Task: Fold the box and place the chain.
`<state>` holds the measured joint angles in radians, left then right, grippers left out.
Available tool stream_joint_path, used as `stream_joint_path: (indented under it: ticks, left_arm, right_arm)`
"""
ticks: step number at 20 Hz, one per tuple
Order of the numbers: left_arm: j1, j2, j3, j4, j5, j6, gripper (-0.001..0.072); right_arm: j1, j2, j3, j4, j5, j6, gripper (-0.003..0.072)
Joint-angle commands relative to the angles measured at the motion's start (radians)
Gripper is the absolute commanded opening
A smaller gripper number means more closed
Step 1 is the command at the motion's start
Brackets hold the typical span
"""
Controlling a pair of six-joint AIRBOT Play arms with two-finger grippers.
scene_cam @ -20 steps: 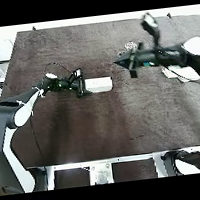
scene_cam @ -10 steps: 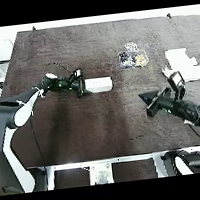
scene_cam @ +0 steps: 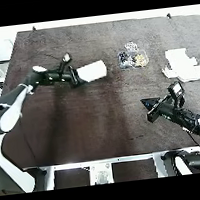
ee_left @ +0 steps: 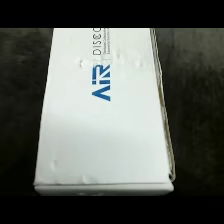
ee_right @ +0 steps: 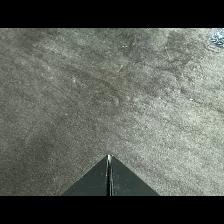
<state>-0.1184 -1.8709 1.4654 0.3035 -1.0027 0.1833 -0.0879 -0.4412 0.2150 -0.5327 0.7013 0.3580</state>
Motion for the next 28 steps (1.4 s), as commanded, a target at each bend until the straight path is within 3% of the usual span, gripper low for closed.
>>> stream_joint_path:
  ticks: [1,6,11,15,18,28]
  left_arm:
    - [0.092,0.124,0.0,0.0,0.113,-0.181,0.0011]
    - [0.27,0.277,0.0,0.023,0.348,-0.364,0.0012]
    - [0.417,0.291,-0.025,0.109,0.423,-0.472,0.0014]
    - [0.497,0.29,-0.131,0.153,0.533,-0.496,0.0014]
    - [0.521,0.276,-0.202,0.158,0.636,-0.515,0.0015]
    - [0.521,0.142,-0.211,0.157,0.68,-0.409,0.0016]
  right_arm:
    - [-0.005,0.003,-0.003,-0.003,-0.007,0.0,0.001]
    - [-0.005,0.002,-0.004,-0.003,-0.053,0.0,0.001]
    - [-0.005,0.002,-0.005,-0.002,-0.063,0.001,0.001]
    - [-0.005,0.002,-0.005,-0.002,-0.063,0.001,0.001]
    - [-0.005,0.002,-0.005,0.0,-0.063,0.001,0.001]
    - [-0.005,0.002,-0.005,0.001,-0.066,0.002,0.001]
